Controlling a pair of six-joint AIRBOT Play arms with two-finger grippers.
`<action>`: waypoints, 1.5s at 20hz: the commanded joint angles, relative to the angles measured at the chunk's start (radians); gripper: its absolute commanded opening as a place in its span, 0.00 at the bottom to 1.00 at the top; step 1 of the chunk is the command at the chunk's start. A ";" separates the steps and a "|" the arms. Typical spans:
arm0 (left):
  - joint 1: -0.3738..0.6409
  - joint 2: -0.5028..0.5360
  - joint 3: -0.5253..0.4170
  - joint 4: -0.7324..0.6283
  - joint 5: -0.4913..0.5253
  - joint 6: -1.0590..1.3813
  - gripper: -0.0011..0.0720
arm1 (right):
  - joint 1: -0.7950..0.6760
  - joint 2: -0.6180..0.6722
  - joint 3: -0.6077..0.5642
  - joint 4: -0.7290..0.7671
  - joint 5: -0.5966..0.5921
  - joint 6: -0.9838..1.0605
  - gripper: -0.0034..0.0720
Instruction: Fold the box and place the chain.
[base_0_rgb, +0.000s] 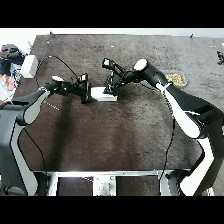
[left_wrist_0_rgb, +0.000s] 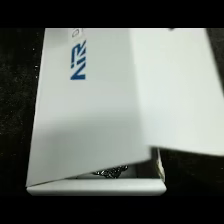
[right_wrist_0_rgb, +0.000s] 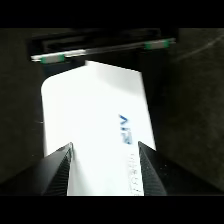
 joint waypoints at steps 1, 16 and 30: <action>0.000 0.000 0.001 0.000 0.000 0.001 0.49 | 0.004 -0.017 -0.001 -0.019 -0.027 -0.003 0.69; 0.000 0.000 0.001 0.000 0.000 0.001 0.49 | 0.004 0.016 -0.004 -0.056 -0.126 -0.025 0.47; 0.000 0.000 0.001 0.000 0.000 0.001 0.49 | 0.004 -0.009 -0.011 -0.063 -0.024 -0.024 0.33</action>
